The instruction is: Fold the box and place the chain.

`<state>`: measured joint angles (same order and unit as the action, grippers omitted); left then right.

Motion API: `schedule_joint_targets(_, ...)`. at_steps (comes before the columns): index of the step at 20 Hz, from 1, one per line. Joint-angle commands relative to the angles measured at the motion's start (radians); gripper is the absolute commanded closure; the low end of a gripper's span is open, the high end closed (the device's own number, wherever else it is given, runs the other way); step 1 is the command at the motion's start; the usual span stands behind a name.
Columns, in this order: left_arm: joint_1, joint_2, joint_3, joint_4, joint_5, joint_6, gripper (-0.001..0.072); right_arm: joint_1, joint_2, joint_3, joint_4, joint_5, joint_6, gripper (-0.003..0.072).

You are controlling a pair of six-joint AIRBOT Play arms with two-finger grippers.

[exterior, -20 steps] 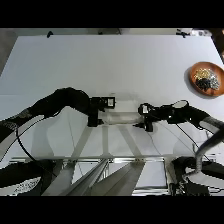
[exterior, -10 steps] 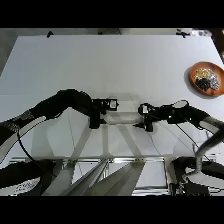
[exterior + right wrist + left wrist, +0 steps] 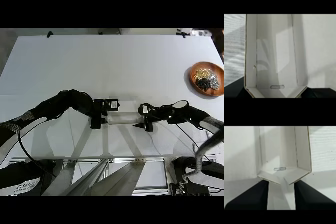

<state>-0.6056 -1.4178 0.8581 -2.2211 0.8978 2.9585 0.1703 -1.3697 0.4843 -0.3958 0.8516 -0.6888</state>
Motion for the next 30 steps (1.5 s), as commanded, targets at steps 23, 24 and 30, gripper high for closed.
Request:
schedule_joint_targets(23,-0.101,-0.02,0.0,-0.074,-0.17,0.0,0.0627,0.001,0.0,0.0,0.0,0.0,0.0,0.0268)
schedule_joint_targets(24,-0.107,-0.02,0.0,-0.075,-0.183,0.0,0.062,0.001,0.0,0.0,0.0,0.0,0.0,0.0268)
schedule_joint_targets(30,-0.131,-0.025,0.0,-0.075,-0.241,0.0,0.0305,0.001,0.0,0.0,0.0,0.001,0.0,0.0268)
